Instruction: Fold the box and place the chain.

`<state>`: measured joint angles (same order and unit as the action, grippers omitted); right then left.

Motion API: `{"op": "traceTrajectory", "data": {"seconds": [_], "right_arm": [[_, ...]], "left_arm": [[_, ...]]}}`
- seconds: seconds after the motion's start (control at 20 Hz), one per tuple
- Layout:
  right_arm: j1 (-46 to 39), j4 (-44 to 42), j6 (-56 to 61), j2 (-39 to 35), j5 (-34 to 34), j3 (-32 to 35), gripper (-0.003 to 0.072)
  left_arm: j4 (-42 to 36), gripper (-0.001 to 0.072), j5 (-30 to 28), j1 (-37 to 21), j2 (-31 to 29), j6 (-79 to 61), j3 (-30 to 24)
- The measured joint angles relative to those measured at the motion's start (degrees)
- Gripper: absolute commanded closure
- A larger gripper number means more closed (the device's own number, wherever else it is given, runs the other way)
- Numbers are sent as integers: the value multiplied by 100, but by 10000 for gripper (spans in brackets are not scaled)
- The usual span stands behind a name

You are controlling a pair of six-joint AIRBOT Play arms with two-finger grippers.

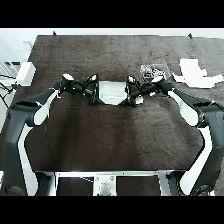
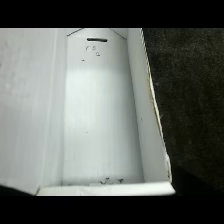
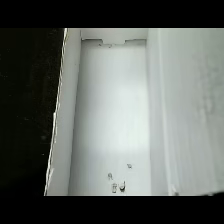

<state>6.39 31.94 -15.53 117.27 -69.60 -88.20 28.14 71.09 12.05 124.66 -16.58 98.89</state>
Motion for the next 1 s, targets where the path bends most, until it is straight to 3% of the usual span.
{"op": "traceTrajectory", "data": {"seconds": [0.05,0.8,0.95,1.0], "right_arm": [[0,0,2,0,0,0,-34],[-533,212,881,-879,-68,-13,-34],[-669,236,975,-1073,-337,-13,-34],[-688,227,1001,-1113,-479,-13,90]], "left_arm": [[4,250,-2,0,2,0,0],[306,250,-17,11,4,-17,0],[323,251,-13,11,4,-2,0],[328,250,-7,11,4,0,0]]}}
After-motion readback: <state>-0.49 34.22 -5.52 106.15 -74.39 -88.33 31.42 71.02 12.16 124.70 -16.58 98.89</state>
